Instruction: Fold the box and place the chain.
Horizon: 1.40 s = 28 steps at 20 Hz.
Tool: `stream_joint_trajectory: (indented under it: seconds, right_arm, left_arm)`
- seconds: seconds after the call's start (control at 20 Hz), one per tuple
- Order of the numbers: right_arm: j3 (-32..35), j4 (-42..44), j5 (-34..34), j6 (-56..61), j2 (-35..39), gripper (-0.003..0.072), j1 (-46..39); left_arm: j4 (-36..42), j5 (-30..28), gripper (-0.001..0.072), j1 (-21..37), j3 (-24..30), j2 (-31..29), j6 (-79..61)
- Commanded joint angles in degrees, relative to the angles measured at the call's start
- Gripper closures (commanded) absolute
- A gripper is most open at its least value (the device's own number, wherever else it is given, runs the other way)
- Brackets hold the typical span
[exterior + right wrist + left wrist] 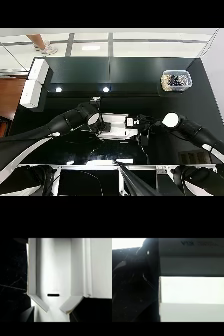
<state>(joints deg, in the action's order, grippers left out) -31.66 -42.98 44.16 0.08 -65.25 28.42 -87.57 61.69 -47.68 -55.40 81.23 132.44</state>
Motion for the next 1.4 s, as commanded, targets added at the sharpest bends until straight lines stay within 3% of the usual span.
stream_joint_trajectory:
  seconds: [0.0, 0.05, 0.5, 0.8, 0.85, 0.9, 0.95, 1.05, 1.1, 1.15, 1.2, 1.25, 1.35]
  right_arm:
    - [0.0, 0.2, -2.4, -0.7, -1.1, 0.0376, 1.3]
    - [0.0, 1.2, -2.4, -0.6, -1.1, 0.0440, 1.3]
    - [0.0, 15.8, -3.5, -0.5, -3.4, 0.0441, 3.1]
    - [0.0, 15.9, -4.6, -0.5, -4.4, 0.0442, 4.1]
    - [0.0, 15.9, -4.6, -0.5, -4.4, 0.0435, 4.1]
    - [0.0, 15.9, -4.7, -0.5, -4.4, 0.0308, 4.1]
    - [0.0, 15.9, -5.0, -0.5, -4.4, 0.0291, 4.1]
    - [0.0, 15.8, -5.0, -0.5, -4.4, 0.0477, 4.1]
    - [0.0, 15.8, -5.1, -0.5, -4.4, 0.0422, 4.1]
    - [0.0, 15.9, -5.6, -0.5, -4.4, 0.0206, 4.1]
    - [0.0, 15.9, -5.9, -0.5, -4.4, 0.0226, 4.1]
    - [0.0, 15.5, -5.8, -0.3, -4.4, 0.0547, 4.0]
    - [0.0, 14.1, -5.8, 3.3, -3.9, 0.0619, 3.0]
  left_arm:
    - [0.0, 0.0, 0.0679, 0.0, 0.0, 0.0, 0.0]
    - [0.0, 0.0, 0.0679, 0.0, 0.0, 0.0, 0.0]
    - [0.0, 0.0, 0.0679, 0.0, 0.0, 0.0, 0.0]
    - [0.0, 0.0, 0.0679, 0.0, 0.0, 0.0, 0.0]
    - [0.0, 0.0, 0.0679, 0.0, 0.0, 0.0, 0.0]
    - [0.0, 0.0, 0.0679, 0.0, 0.0, 0.0, 0.0]
    - [0.0, 0.0, 0.0679, 0.0, 0.0, 0.0, 0.0]
    - [0.0, 0.0, 0.0679, 0.0, 0.0, 0.0, 0.0]
    - [0.0, 0.0, 0.0679, 0.0, 0.0, 0.0, 0.0]
    - [0.0, 0.0, 0.0679, 0.0, 0.0, 0.0, 0.0]
    - [0.0, 0.0, 0.0679, 0.0, 0.0, 0.0, 0.0]
    - [0.0, 0.0, 0.0679, 0.0, 0.0, 0.0, 0.0]
    - [0.0, 0.0, 0.0679, 0.0, 0.0, 0.0, 0.0]
